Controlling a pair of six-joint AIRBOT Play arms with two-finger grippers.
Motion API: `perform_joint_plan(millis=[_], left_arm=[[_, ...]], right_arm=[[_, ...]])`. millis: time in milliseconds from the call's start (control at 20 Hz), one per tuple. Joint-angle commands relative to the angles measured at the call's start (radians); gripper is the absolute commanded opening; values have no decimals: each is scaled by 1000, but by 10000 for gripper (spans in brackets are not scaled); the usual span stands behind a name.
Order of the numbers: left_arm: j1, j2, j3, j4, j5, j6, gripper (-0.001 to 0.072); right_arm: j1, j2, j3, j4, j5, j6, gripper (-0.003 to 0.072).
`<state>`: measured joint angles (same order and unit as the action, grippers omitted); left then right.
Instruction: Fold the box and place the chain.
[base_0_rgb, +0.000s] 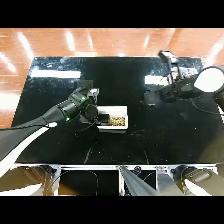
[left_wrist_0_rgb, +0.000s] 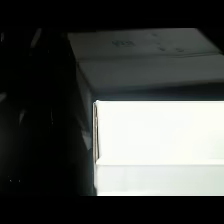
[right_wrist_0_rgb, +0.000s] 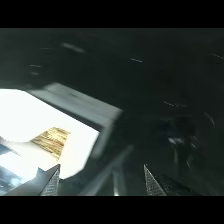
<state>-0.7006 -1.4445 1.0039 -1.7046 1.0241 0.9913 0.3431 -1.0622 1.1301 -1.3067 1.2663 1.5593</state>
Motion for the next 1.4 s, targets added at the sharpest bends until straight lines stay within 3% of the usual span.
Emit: perform_joint_plan(millis=[0,100,200,350,650,850,1000,1100,1250,1350], left_arm=[[0,1,19,-7,13,0,144],[0,1,26,-8,27,0,386],[0,1,32,-11,42,0,413],[2,2,71,-9,96,39,556],[1,10,183,27,410,304,553],[1,125,176,59,483,375,553],[3,286,98,77,483,408,553],[35,415,-10,82,461,408,553],[190,640,-237,53,387,409,553],[340,774,-387,-63,306,427,553]], right_arm=[[-84,8,10,-15,86,-27,605],[-81,8,10,-14,84,-30,605],[-81,8,10,-14,84,-34,605],[-81,8,9,-20,71,-55,605],[-81,8,-9,-146,64,-76,606],[-64,5,-47,-108,53,-100,633],[-12,-3,-36,-57,1,-101,634],[20,-42,5,-28,-27,-101,634],[55,-197,165,-29,-47,-100,633],[69,-324,273,-19,-43,-100,633]])
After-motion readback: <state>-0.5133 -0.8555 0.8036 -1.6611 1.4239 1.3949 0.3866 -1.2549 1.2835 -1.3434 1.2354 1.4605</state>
